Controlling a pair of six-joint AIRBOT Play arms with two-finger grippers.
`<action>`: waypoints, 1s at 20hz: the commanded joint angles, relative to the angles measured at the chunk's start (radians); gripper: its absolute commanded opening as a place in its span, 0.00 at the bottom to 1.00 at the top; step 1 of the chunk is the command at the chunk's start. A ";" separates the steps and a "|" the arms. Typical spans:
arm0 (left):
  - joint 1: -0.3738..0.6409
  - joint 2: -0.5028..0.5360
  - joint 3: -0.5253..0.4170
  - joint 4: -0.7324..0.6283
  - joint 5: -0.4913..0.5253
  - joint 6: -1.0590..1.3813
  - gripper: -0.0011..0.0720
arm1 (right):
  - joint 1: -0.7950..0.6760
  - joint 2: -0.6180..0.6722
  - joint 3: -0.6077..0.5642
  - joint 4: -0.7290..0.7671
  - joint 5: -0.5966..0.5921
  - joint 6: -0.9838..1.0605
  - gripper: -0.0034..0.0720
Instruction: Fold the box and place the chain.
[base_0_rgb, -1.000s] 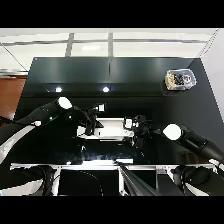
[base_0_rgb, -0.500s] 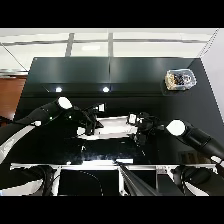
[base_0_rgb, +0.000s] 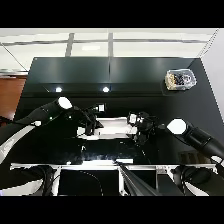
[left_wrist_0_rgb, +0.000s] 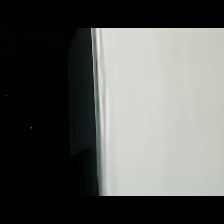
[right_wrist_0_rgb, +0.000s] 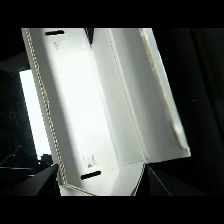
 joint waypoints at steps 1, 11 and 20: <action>0.000 0.000 0.000 0.000 0.002 0.000 0.05 | 0.000 0.001 0.002 0.007 -0.056 -0.013 0.89; 0.000 0.000 0.000 0.000 0.001 0.000 0.05 | -0.092 -0.049 0.003 0.219 0.075 -0.186 0.88; 0.000 0.000 0.001 0.000 -0.024 0.000 0.05 | -0.091 -0.175 0.003 0.242 0.116 -0.316 0.89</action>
